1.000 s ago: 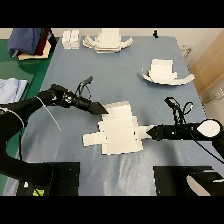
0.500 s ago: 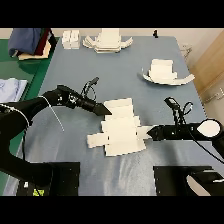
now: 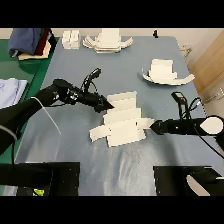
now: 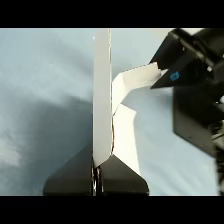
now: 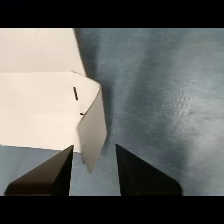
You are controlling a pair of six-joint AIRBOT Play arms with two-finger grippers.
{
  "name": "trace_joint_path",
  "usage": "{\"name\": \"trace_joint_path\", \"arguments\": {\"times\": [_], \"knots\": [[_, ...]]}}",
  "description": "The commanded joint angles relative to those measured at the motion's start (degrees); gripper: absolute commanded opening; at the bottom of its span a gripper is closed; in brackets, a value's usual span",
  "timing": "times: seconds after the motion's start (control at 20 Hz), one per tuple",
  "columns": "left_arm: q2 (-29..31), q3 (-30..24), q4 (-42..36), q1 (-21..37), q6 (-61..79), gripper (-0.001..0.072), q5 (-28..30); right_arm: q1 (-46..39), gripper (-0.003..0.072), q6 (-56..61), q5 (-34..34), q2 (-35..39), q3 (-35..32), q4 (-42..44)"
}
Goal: Fold the box.
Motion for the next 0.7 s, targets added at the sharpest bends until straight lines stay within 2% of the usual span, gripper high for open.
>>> {"name": "trace_joint_path", "arguments": {"times": [0.0,0.1,0.2,0.25,0.3,0.4,0.5,0.65], "knots": [[8.07,-4.20,0.04,-4.90,13.99,0.0009,12.13,-0.22,0.0423,11.06,1.55,0.04,5.95,-9.09],[10.14,-8.20,-2.60,-7.15,22.51,0.0010,13.60,-0.22,0.0423,12.79,1.55,0.07,9.49,-9.55],[10.36,-11.23,-5.29,-8.22,27.43,0.0010,12.22,-0.22,0.0403,14.60,1.49,0.04,11.67,-9.53],[10.36,-12.57,-6.56,-8.39,30.08,0.0010,11.72,-0.22,0.0335,15.26,1.42,0.04,12.09,-9.51],[10.36,-13.77,-8.13,-8.37,33.03,0.0010,11.61,-0.22,0.0186,15.85,1.42,0.04,12.07,-9.49],[10.36,-16.11,-11.96,-8.37,39.54,0.0010,12.07,-0.09,0.0058,16.13,1.40,-0.07,11.98,-8.13],[9.90,-17.92,-14.56,-8.37,44.00,0.0013,12.00,0.37,0.0037,15.87,1.33,-0.07,11.96,-5.05],[8.07,-18.69,-14.60,-8.24,45.44,0.0014,12.50,2.64,0.0021,15.91,1.31,-0.07,11.96,-4.92]]}}
